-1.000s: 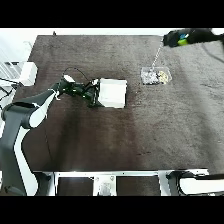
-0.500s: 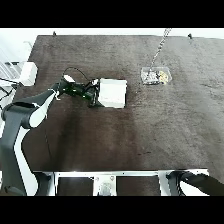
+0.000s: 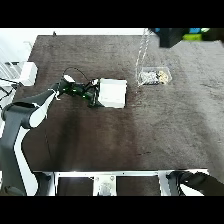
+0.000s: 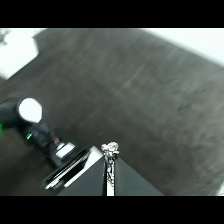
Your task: Fold the box and place the chain.
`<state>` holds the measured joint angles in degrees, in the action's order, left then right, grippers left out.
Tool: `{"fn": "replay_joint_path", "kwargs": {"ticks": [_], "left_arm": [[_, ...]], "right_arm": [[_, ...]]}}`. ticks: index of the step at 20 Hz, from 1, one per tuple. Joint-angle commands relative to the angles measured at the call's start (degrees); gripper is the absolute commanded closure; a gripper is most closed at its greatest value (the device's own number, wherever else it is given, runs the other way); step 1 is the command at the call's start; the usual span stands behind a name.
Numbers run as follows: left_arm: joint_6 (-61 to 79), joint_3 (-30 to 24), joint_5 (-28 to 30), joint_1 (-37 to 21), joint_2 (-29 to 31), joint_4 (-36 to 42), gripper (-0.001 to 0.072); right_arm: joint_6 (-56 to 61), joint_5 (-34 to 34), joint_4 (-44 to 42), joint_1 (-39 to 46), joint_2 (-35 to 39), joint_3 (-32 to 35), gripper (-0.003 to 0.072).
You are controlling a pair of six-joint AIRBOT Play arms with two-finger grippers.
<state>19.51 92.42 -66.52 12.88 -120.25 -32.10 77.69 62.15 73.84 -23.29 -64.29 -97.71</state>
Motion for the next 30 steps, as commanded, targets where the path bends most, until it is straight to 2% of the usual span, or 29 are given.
{"fn": "replay_joint_path", "kwargs": {"ticks": [1, 7, 9, 16, 20, 21, 22, 23, 26, 28, 30], "left_arm": [[0.0, 0.0, 0.0, 0.0, 0.0, 0.0, 0.0478], [0.0, 0.0, 0.0, 0.0, 0.0, 0.0, 0.0478], [0.0, 0.0, 0.0, 0.0, 0.0, 0.0, 0.0478], [0.0, 0.0, 0.0, 0.0, 0.0, 0.0, 0.0478], [0.0, 0.0, 0.0, 0.0, 0.0, 0.0, 0.0478], [0.0, 0.0, 0.0, 0.0, 0.0, 0.0, 0.0478], [0.0, 0.0, 0.0, 0.0, 0.0, 0.0, 0.0478], [0.0, 0.0, 0.0, 0.0, 0.0, 0.0, 0.0478], [0.0, 0.0, 0.0, 0.0, 0.0, 0.0, 0.0478], [0.0, 0.0, 0.0, 0.0, 0.0, 0.0, 0.0478], [0.0, 0.0, 0.0, 0.0, 0.0, 0.0, 0.0478]], "right_arm": [[0.3, -4.6, -2.8, -2.3, 0.0, 6.6, 0.0681], [0.3, -17.8, -7.1, -4.6, -2.5, 16.3, 0.0682], [0.3, -19.4, -9.2, -5.0, -5.0, 17.4, 0.0681], [-0.1, -26.2, -11.4, -6.3, -19.1, 22.8, 0.0683], [-0.1, -33.5, -11.5, -6.1, -26.3, 27.3, 0.0681], [-0.1, -33.4, -11.5, -5.9, -27.5, 27.3, 0.059], [-0.1, -33.1, -11.5, -5.5, -27.6, 27.3, 0.0234], [-0.2, -32.5, -11.0, -5.1, -26.7, 27.2, 0.0108], [-0.1, -27.3, -7.3, -1.3, -19.6, 27.3, 0.0108], [0.3, -26.8, -5.4, 3.6, -14.8, 29.1, 0.0108], [4.2, -26.8, -5.5, 10.7, -13.4, 31.3, 0.0108]]}}
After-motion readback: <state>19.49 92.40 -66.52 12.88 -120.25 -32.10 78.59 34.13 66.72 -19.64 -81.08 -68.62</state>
